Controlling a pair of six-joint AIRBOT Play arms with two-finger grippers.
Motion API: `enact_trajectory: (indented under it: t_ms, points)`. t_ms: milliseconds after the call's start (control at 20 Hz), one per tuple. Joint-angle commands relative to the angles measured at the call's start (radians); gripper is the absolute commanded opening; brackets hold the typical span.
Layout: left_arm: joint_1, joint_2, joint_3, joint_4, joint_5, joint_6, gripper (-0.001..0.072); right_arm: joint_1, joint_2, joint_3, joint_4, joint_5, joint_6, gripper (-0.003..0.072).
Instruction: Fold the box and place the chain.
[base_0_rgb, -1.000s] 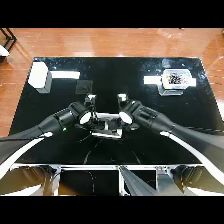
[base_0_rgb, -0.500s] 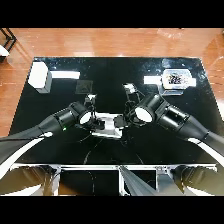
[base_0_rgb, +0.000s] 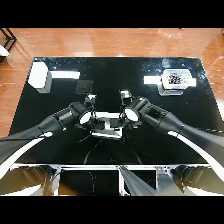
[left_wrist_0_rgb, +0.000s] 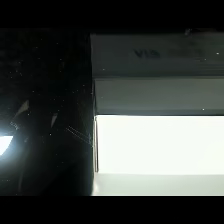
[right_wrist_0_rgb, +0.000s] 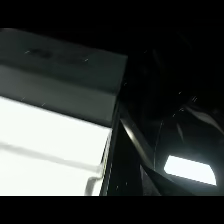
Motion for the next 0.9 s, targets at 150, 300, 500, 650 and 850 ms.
enact_trajectory:
  t_ms: [150,300,500,650,850]
  points:
    - [-0.001,0.000,0.000,0.000,0.002,0.000,0.0028,0.016,-0.070,-0.001,-0.005,-0.018,0.048,0.0533]
    - [-0.001,0.000,0.000,0.000,0.002,0.000,0.0028,0.027,-0.086,-0.001,-0.003,-0.043,0.064,0.0422]
    - [-0.001,0.000,0.000,0.000,0.001,0.000,0.0028,0.040,-0.090,-0.001,-0.003,-0.065,0.069,0.0359]
    - [-0.001,0.000,0.000,0.000,0.001,0.000,0.0028,0.040,-0.090,-0.001,-0.003,-0.064,0.072,0.0359]
    - [-0.001,0.000,0.000,0.000,0.002,0.000,0.0028,0.040,-0.090,-0.001,-0.003,-0.064,0.073,0.0178]
